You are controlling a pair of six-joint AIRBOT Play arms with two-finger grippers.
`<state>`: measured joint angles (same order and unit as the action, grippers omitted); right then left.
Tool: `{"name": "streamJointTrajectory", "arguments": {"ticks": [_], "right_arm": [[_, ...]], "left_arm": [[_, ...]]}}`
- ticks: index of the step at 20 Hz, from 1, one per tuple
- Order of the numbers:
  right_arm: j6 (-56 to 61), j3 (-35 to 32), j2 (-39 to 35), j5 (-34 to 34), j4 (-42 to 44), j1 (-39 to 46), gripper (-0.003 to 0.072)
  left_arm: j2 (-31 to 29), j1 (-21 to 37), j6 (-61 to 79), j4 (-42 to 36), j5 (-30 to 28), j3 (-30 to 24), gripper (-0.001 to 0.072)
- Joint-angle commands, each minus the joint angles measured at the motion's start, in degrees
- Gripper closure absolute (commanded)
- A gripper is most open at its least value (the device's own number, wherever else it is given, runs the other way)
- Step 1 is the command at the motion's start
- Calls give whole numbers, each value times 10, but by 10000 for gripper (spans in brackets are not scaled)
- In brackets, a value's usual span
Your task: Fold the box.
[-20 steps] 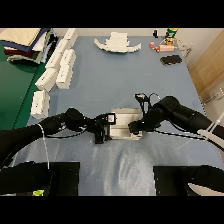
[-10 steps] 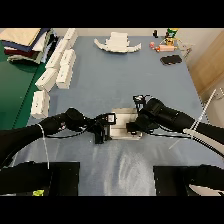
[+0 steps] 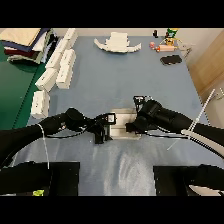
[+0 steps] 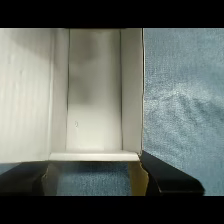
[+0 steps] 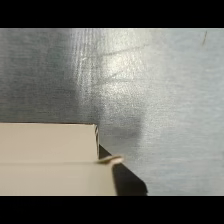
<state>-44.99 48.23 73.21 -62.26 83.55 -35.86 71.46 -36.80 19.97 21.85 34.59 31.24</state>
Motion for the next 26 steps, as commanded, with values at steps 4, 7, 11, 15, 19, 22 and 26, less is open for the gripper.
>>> {"name": "streamJointTrajectory", "arguments": {"ticks": [4, 7, 11, 15, 19, 22, 26], "right_arm": [[0, 5, -1, -28, 3, -3, 321], [0, 15, -1, -43, 2, -3, 320], [-1, 40, -1, -70, 2, -3, 321], [-31, 83, -15, -146, 2, -3, 325], [-46, 98, -73, -177, -30, -2, 463], [-61, 98, -110, -196, -69, 14, 686], [-127, 97, -111, -189, -43, 107, 686]], "left_arm": [[0, 0, 1, 0, 0, 0, 248], [0, 0, 1, 0, -1, 0, 248], [0, 0, 1, 0, -1, 0, 248], [0, 0, 1, 0, -1, 0, 249], [0, 0, 1, 0, -1, 0, 248], [0, 0, 1, 0, -1, 0, 248], [0, 0, 1, 0, -1, 0, 248]]}}
